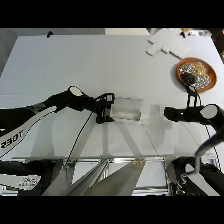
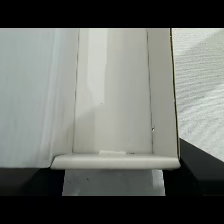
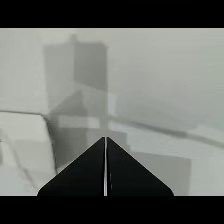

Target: Fold the box and place the chain.

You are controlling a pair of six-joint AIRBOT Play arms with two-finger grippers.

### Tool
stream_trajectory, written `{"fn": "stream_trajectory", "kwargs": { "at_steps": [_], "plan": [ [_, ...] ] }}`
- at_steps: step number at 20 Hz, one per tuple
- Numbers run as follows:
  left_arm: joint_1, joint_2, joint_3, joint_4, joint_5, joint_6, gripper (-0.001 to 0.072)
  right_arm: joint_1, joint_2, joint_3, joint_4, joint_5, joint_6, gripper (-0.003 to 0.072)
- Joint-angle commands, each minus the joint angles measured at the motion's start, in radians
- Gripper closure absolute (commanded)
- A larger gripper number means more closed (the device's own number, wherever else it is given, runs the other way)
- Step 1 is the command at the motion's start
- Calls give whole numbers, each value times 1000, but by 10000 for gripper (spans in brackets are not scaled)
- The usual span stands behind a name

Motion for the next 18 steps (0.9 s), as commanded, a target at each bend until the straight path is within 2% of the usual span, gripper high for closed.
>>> {"fn": "stream_trajectory", "kwargs": {
  "at_steps": [1,5,10,14,16,17,18],
  "plan": [
    [0,0,0,0,0,0,610,33,-102,0,223,14,-147,670],
    [0,0,0,0,0,0,610,113,-166,0,250,3,-170,670],
    [0,0,0,0,0,0,610,143,-169,0,293,-1,-195,670],
    [0,0,0,0,0,0,610,143,-164,1,452,55,-328,669],
    [0,0,0,0,0,0,610,143,-145,1,458,59,-334,667],
    [0,0,0,0,0,0,610,143,-129,1,456,63,-341,651],
    [0,0,0,0,0,0,610,143,-108,1,455,64,-344,568]
  ]
}}
